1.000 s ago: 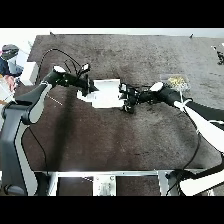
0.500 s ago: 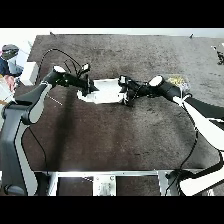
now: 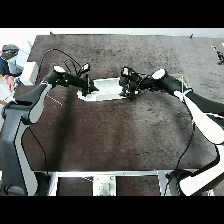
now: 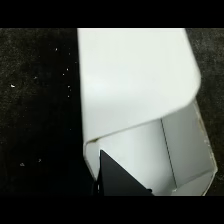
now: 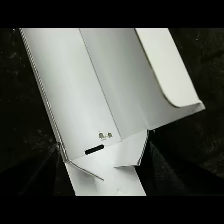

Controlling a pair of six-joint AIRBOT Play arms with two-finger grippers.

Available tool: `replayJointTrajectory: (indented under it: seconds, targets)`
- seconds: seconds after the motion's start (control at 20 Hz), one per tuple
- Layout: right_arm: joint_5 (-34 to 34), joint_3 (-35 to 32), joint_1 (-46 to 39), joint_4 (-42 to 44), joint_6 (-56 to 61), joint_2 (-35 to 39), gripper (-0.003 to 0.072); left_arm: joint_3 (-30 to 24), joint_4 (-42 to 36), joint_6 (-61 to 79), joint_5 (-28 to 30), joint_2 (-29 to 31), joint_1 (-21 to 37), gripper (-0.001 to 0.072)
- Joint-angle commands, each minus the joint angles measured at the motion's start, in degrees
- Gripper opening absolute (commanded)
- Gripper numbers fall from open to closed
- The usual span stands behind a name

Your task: Fold the box and place the chain.

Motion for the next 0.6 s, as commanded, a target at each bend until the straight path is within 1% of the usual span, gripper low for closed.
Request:
replayJointTrajectory:
  seconds: [0.0,0.3,0.45,0.55]
  targets:
    - [4.55,4.59,-1.7,1.75,-0.94,-3.63,0.0677,0.04,0.02,0.02,-0.07,-0.02,-0.02,0.0012]
    - [16.06,15.26,-3.82,2.32,-0.94,-11.52,0.0678,0.04,0.02,0.02,-0.09,-0.02,-0.02,0.0012]
    - [20.04,20.55,-3.8,3.28,-0.92,-15.28,0.0678,0.04,0.02,0.02,-0.07,-0.02,-0.02,0.0012]
    - [23.71,22.88,-3.74,3.85,-0.85,-17.33,0.0677,0.04,0.04,0.02,-0.07,-0.02,-0.02,0.0012]
